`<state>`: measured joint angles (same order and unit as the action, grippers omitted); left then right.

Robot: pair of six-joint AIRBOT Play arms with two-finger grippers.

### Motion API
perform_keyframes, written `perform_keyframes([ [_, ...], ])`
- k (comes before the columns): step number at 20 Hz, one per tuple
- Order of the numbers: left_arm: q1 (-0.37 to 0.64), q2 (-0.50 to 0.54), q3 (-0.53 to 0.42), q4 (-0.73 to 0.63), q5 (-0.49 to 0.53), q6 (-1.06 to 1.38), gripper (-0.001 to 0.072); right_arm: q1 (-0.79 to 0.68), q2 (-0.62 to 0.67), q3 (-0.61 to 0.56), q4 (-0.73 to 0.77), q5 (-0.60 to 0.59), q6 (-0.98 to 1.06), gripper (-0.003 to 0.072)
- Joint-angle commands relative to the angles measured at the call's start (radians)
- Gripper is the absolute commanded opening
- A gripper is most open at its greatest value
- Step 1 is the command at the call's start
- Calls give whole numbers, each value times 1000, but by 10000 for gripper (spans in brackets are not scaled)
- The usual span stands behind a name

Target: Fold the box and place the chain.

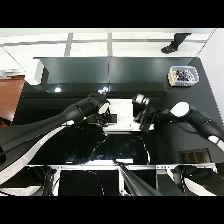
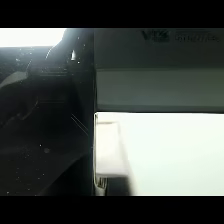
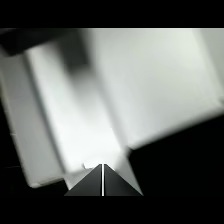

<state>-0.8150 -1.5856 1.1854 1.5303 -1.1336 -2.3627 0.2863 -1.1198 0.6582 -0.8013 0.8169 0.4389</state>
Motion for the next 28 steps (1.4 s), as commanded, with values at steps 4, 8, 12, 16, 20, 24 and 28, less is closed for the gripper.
perform_keyframes([
  [4,0,0,1,3,-4,2,25,-457,14,48,-285,127,954,14],
  [8,0,0,1,3,-4,2,25,-578,-121,-21,11,334,764,15],
  [12,0,0,1,3,-4,2,25,-421,-238,-21,94,414,663,15],
  [16,1,0,1,3,-4,2,25,-277,-252,-21,171,357,515,15],
  [20,1,0,1,3,-4,2,25,-273,-252,-18,289,360,393,15],
  [24,1,0,1,3,-4,2,25,-272,-252,-12,288,388,335,18],
  [28,1,0,1,3,-4,2,25,-272,-252,-10,289,378,333,440],
])
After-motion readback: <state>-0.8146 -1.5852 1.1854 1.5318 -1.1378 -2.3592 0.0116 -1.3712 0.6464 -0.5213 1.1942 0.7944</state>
